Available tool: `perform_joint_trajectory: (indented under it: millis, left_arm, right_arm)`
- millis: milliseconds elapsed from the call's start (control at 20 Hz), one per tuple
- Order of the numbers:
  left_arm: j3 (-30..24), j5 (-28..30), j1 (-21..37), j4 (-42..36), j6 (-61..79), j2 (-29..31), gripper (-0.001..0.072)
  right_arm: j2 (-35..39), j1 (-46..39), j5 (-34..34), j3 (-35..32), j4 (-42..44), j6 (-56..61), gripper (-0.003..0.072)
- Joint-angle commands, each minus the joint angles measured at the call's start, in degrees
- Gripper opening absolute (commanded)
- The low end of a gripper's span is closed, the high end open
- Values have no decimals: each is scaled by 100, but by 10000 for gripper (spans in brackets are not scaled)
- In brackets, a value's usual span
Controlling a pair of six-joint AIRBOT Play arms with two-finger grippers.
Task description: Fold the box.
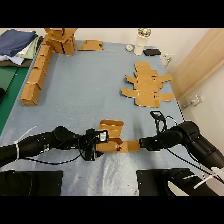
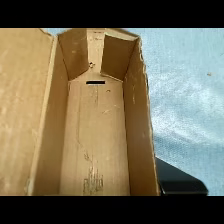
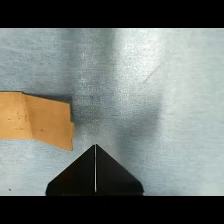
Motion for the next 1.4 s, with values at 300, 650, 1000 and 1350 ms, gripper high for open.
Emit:
perform_joint_trajectory:
  millis: [300,650,1000,1350]
  left_arm:
    - [7,0,0,-22,2,-2,607]
    - [4,7,2,28,-2,0,244]
    - [4,164,9,28,-2,0,679]
    - [2,341,39,551,-315,63,719]
  right_arm:
    - [282,-2,-74,-4,-116,254,2]
    - [280,-2,-66,-4,-114,476,2]
    - [280,0,-72,-4,-114,522,2]
    - [282,-2,-144,-4,-116,522,2]
